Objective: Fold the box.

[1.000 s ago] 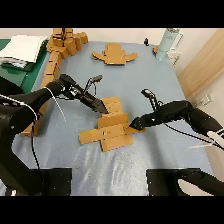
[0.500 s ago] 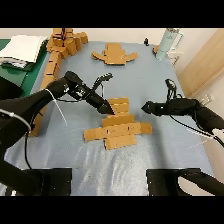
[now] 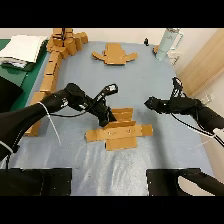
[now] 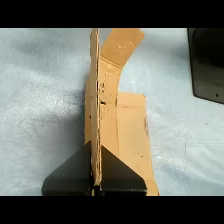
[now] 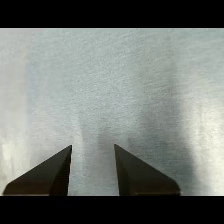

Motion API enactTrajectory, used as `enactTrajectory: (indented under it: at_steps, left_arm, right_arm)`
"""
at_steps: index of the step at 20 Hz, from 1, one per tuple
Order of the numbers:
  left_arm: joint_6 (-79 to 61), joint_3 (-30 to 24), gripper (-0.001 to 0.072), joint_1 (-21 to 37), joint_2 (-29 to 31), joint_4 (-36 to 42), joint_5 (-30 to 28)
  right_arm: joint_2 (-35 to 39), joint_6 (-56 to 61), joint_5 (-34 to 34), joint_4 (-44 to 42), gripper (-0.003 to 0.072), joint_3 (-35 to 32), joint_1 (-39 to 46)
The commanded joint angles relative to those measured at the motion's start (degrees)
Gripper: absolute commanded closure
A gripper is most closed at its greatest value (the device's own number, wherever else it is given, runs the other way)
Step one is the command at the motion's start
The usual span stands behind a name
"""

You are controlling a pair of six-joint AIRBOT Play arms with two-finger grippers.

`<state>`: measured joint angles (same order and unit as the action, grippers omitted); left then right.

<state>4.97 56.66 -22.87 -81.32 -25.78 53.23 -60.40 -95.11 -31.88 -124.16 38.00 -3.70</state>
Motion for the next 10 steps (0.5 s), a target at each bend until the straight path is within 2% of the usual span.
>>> enactTrajectory:
  at_steps: [1,7,8,9,10]
  left_arm:
    - [-3.2,-1.9,0.0702,-2.3,0.9,0.5,-3.1]
    - [-5.1,-1.9,0.0699,-2.8,0.8,0.5,-4.7]
    - [-5.9,-1.9,0.0698,-2.8,0.4,0.5,-4.7]
    - [-5.8,-1.9,0.0698,-2.8,-0.2,0.5,-4.7]
    - [-5.6,-1.9,0.0698,-2.8,-0.7,0.5,-4.6]
  right_arm:
    - [0.0,0.3,0.4,-0.2,0.0268,0.0,0.0]
    - [-0.4,0.2,0.4,-0.2,0.0268,0.0,0.0]
    - [-0.7,0.2,-0.2,-0.5,0.033,0.0,0.0]
    - [-0.8,0.2,-1.5,-1.4,0.0528,0.0,0.0]
    - [-0.7,0.2,-3.5,-1.9,0.0683,0.0,-0.4]
